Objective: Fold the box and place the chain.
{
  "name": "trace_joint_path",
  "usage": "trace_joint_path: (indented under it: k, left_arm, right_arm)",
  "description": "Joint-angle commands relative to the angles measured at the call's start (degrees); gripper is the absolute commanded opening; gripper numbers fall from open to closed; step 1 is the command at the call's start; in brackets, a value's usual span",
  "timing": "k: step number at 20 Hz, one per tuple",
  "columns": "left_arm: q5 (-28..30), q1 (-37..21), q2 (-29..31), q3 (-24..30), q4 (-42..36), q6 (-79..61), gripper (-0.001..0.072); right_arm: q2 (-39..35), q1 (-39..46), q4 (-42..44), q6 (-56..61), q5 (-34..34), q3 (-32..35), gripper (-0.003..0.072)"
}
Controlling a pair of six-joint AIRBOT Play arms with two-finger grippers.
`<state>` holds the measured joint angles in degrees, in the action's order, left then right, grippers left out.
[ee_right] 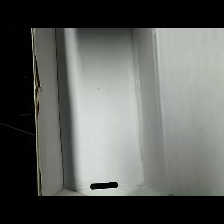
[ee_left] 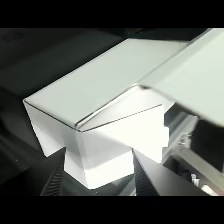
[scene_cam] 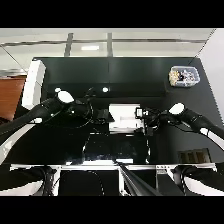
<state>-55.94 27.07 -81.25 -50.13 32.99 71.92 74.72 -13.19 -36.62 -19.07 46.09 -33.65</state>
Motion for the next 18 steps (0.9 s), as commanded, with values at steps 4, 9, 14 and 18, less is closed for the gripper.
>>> trace_joint_path:
  k: [4, 9, 14, 18]
  left_arm:
    - [0.11, 5.97, -0.02, -6.84, 17.81, 19.39, 0.0479]
    - [0.31, 10.75, -0.02, -7.1, 29.33, 31.89, 0.0479]
    - [1.81, 12.66, -0.04, -7.34, 34.51, 36.48, 0.0341]
    - [0.0, 13.38, -2.16, -10.62, 36.28, 36.54, 0.0341]
  right_arm:
    - [0.0, -0.02, 0.02, 0.02, -0.02, 0.0, 0.0199]
    - [0.02, -0.02, 0.0, 0.02, 0.0, 0.0, 0.0199]
    - [0.0, -0.02, 0.0, 0.02, 0.0, 0.02, 0.0199]
    - [0.0, -0.02, 0.02, 0.02, 0.0, 0.02, 0.0199]
